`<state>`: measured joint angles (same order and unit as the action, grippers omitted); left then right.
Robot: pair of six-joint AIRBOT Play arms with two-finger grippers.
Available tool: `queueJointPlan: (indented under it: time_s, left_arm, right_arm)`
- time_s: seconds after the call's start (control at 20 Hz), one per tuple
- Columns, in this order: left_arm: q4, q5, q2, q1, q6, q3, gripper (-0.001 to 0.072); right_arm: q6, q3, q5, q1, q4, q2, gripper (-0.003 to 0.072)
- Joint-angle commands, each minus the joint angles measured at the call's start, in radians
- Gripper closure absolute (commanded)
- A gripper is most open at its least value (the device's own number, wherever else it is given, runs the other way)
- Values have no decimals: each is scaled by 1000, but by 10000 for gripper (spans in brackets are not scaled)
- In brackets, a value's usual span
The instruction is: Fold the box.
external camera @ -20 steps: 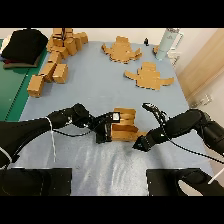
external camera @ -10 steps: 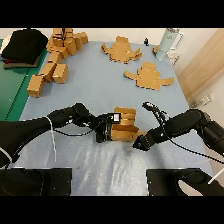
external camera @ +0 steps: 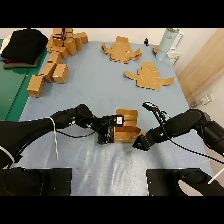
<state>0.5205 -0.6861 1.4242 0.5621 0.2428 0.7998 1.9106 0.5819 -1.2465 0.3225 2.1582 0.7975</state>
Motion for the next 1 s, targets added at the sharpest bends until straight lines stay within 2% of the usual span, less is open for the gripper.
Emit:
queueJointPlan:
  time_s: [0.0,0.4,0.6,0.65,0.7,0.75,0.95]
  left_arm:
    - [0,18,1,6,-42,2,3]
    - [1,13,1,9,-50,5,3]
    - [4,26,2,43,-50,4,5]
    - [4,36,2,51,-53,4,57]
    - [4,37,1,55,-53,4,251]
    - [4,37,1,55,-53,4,359]
    - [4,35,1,53,-62,4,360]
  right_arm:
    - [0,0,0,-1,0,-1,-23]
    - [0,0,1,-1,0,-1,-23]
    - [0,0,1,-1,0,-1,-23]
    - [0,0,1,-1,0,-1,-23]
    - [0,0,0,-1,0,-1,-23]
    - [0,0,0,-1,0,-1,-23]
    - [0,0,0,-1,0,-1,-23]
